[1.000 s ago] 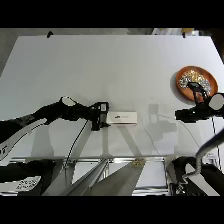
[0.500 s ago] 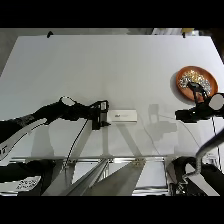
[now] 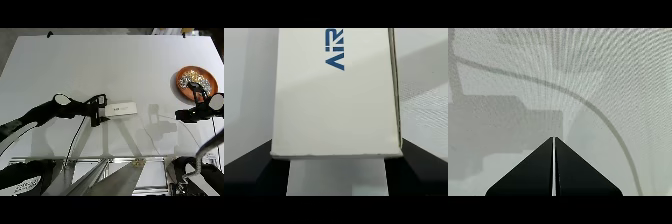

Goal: Fold the box and place the chain.

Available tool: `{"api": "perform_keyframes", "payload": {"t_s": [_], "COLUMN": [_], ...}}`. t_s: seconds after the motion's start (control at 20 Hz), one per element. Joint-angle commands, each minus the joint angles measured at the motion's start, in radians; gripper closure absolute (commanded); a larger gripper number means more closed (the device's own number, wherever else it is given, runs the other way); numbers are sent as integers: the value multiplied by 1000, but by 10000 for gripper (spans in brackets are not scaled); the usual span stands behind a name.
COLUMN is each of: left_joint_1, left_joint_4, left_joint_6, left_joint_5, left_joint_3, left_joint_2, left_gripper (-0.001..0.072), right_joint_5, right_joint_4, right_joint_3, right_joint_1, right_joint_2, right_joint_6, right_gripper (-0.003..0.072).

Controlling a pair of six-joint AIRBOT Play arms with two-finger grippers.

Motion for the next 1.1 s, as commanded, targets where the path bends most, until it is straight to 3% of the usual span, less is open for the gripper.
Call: {"api": "perform_keyframes", "payload": {"t_s": [0.0,0.3,0.45,0.55,0.75,0.95,1.05], "left_joint_1": [50,353,539,669,885,922,922], "left_joint_4": [179,589,829,946,955,945,941], "left_joint_6": [-304,-960,-1176,-1291,-1313,-1313,-1313], "left_joint_5": [48,1,-111,-182,-307,-342,-348], "left_joint_3": [1,1,1,0,-5,-14,-14], "left_joint_2": [188,552,631,615,506,376,338], "left_gripper": [703,703,703,702,700,697,626], "right_joint_5": [0,0,0,0,0,0,0], "right_joint_4": [0,0,0,0,0,0,0], "right_joint_3": [-1,-1,-1,-1,-1,-1,-1], "right_joint_1": [0,0,0,0,0,0,0], "right_joint_2": [0,0,0,0,0,0,0], "right_joint_6": [0,0,0,0,0,0,0], "right_gripper": [663,663,663,663,663,663,663]}}
